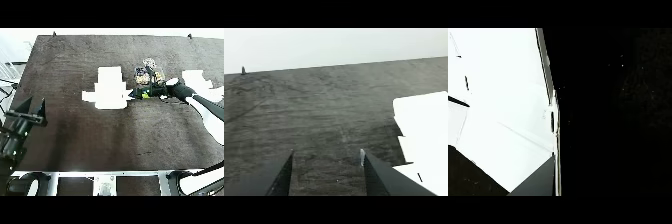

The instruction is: Fold the box and place the chain.

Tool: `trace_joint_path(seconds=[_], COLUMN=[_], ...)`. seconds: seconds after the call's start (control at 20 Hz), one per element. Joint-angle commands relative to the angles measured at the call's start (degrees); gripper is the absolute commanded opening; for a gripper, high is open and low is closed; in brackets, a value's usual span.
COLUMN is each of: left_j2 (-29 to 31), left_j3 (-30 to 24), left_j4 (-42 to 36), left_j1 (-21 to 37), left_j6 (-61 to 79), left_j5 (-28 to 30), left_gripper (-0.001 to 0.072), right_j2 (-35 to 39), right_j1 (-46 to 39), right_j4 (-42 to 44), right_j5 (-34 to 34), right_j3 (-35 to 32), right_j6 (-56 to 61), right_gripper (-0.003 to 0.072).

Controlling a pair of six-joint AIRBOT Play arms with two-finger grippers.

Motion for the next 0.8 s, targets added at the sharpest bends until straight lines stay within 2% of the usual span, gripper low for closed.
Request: trace_joint_path(seconds=[0.0, 0.1, 0.4, 0.5, 0.6, 0.75], left_j2=[-11.8, -23.0, -56.9, -66.1, -74.0, -83.4], left_j3=[7.1, 13.0, 35.3, 45.1, 56.1, 71.8], left_j4=[-1.1, -1.1, 3.0, 11.3, 23.6, 39.7], left_j1=[0.0, 0.0, 0.0, 0.0, 0.0, -0.5], left_j6=[-0.7, -0.6, -4.6, -14.2, -26.0, -41.8], left_j5=[-0.5, -3.4, -22.0, -28.9, -34.9, -42.5], left_gripper=[0.0515, 0.0515, 0.0514, 0.0514, 0.0515, 0.0515], right_j2=[0.0, 0.0, 0.0, 0.0, 0.0, 0.0], right_j1=[0.0, 0.1, 0.2, 0.2, 0.2, 0.2], right_j4=[0.2, 1.2, 1.5, 1.6, 1.5, 1.5], right_j5=[-0.2, -0.3, -0.2, -0.2, -0.2, -0.2], right_j3=[0.0, 0.0, 0.0, 0.0, 0.0, 0.0], right_j6=[0.2, 0.2, -0.1, -0.1, -0.1, -1.1], right_gripper=[0.0009, 0.0009, 0.001, 0.001, 0.001, 0.001])
